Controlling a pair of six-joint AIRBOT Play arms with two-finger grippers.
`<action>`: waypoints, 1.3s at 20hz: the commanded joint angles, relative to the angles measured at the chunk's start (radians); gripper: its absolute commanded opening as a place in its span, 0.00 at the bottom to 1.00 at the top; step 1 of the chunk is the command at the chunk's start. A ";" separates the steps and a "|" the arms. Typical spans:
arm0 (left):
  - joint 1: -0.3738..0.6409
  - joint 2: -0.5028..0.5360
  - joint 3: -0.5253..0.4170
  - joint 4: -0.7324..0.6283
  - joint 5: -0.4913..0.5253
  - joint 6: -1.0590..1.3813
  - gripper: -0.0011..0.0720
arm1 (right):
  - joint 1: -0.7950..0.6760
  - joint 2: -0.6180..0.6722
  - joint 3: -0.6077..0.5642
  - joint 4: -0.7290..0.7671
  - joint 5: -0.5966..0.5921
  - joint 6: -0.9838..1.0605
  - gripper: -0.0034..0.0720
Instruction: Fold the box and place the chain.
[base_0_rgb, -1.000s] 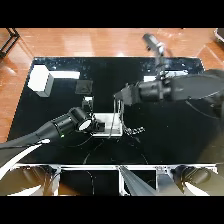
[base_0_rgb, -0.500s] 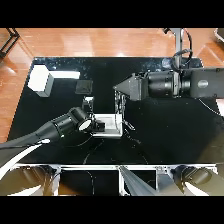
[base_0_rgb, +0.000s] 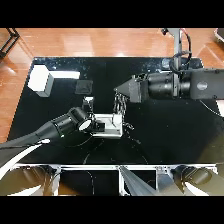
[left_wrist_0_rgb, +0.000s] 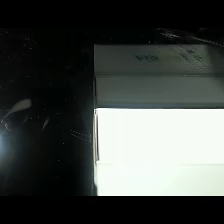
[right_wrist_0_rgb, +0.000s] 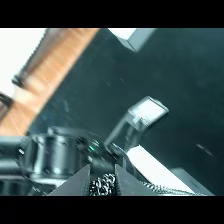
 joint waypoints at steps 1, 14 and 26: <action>-0.001 0.001 0.000 0.000 -0.001 0.000 0.05 | -0.001 0.003 0.001 -0.105 -0.071 0.032 0.07; 0.000 0.001 0.000 0.004 0.010 0.001 0.05 | 0.010 0.055 -0.029 -0.040 -0.106 0.063 0.07; -0.001 0.001 0.000 0.002 0.015 0.002 0.05 | 0.118 -0.163 -0.100 0.023 0.035 0.010 0.07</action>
